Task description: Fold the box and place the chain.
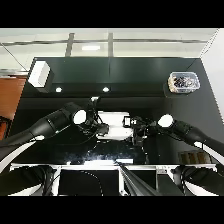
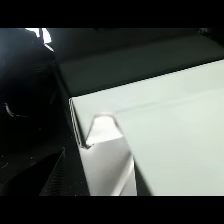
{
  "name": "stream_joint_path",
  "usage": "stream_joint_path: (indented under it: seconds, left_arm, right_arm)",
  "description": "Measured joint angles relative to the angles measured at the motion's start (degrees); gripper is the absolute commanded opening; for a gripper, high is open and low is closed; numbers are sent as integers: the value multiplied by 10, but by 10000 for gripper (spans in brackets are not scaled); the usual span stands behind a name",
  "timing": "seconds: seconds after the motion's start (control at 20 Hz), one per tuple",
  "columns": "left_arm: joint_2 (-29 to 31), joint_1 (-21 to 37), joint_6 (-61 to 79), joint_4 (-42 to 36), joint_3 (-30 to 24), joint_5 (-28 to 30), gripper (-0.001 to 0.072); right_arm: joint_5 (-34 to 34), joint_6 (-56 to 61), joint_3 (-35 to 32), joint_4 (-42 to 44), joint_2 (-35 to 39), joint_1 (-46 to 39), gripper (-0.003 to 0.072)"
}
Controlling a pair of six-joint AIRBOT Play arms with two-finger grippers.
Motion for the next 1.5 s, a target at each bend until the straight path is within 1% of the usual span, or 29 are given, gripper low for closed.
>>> stream_joint_path:
  seconds: [0.25, 0.55, 0.65, 0.9, 1.25, 1.3, 1.35, 1.45, 1.5]
  left_arm:
    - [-1, -9, -44, 29, 4, -9, 489]
    - [-18, -18, -79, 47, 29, -25, 488]
    - [-24, -20, -90, 49, 35, -34, 409]
    - [-32, -23, -112, 57, 41, -39, 405]
    - [-35, -44, -127, 72, 60, -52, 405]
    - [-35, -46, -129, 75, 62, -52, 390]
    - [-35, -47, -132, 76, 63, -54, 333]
    - [-36, -51, -134, 79, 65, -58, 332]
    - [-36, -54, -135, 81, 67, -59, 318]
  right_arm:
    - [-4, 2, 0, 0, 0, 0, 312]
    - [-5, 2, 0, 0, 0, 0, 312]
    - [-5, 2, 0, 0, 0, 0, 312]
    - [-5, 2, 0, 0, 0, 0, 312]
    - [-5, 2, 0, 0, 0, 0, 312]
    - [-5, 2, 0, 0, 0, 0, 312]
    - [-5, 2, 0, 0, 0, 0, 312]
    - [-5, 2, 0, 0, 0, 0, 312]
    - [-5, 2, 0, 0, 0, 0, 312]
